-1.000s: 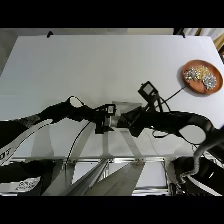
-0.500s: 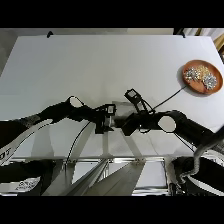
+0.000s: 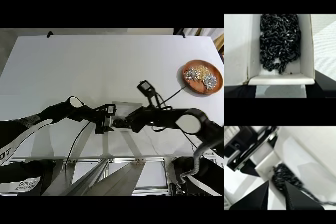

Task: Fold the box and place the chain.

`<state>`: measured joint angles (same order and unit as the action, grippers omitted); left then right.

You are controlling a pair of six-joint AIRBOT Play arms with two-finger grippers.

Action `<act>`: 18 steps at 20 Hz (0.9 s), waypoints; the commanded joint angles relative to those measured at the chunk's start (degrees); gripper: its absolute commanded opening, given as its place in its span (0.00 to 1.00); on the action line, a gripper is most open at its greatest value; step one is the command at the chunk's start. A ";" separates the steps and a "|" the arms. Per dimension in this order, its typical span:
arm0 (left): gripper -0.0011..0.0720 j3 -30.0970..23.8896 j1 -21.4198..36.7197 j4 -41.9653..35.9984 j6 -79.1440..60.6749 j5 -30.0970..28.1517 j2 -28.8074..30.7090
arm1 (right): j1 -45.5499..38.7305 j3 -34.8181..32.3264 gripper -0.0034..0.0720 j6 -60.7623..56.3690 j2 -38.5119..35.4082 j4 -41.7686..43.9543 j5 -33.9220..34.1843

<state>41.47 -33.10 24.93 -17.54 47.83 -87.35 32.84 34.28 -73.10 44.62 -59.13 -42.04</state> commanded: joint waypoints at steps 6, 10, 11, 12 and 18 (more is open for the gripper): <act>0.55 0.02 0.04 0.00 0.00 -0.02 0.04 | -16.46 -0.35 0.52 -10.91 -1.86 -26.03 -15.47; 0.55 0.02 0.04 0.00 0.00 -0.02 0.04 | -18.75 -0.39 0.54 -11.02 11.61 -28.94 -7.80; 0.55 0.02 0.04 0.00 0.00 -0.02 0.04 | -18.73 -0.33 0.54 -12.02 14.73 -28.92 -5.22; 0.55 0.02 0.04 0.00 0.00 -0.02 0.04 | -18.73 -0.31 0.53 -13.22 16.90 -28.89 -3.28; 0.55 0.02 0.04 0.00 0.00 -0.02 0.04 | -18.75 -0.31 0.43 -14.19 20.65 -28.85 4.48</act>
